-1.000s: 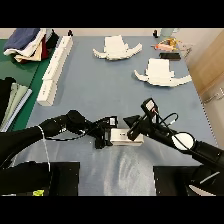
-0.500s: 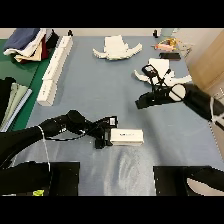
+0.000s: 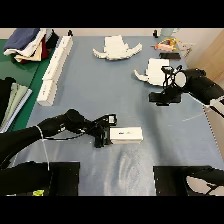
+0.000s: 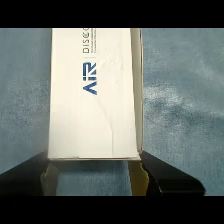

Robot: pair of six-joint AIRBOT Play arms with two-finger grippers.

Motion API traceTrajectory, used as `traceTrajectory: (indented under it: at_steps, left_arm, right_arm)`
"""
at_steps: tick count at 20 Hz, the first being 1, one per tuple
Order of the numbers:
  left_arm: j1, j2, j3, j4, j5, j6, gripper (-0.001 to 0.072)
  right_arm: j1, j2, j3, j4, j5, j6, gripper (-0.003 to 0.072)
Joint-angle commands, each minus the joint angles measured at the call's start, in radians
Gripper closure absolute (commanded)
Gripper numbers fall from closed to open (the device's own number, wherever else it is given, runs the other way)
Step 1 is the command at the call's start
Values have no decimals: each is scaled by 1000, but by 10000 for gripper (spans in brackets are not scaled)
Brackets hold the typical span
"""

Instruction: Fold the box.

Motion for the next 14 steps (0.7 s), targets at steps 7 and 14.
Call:
traceTrajectory:
  at_steps: [7,14]
  left_arm:
    - [244,319,-51,302,-32,-460,189]
    - [701,791,-158,805,-370,-1094,189]
  right_arm:
    - [-3,-8,6,-16,-10,52,686]
    - [-3,-8,6,-16,-27,13,685]
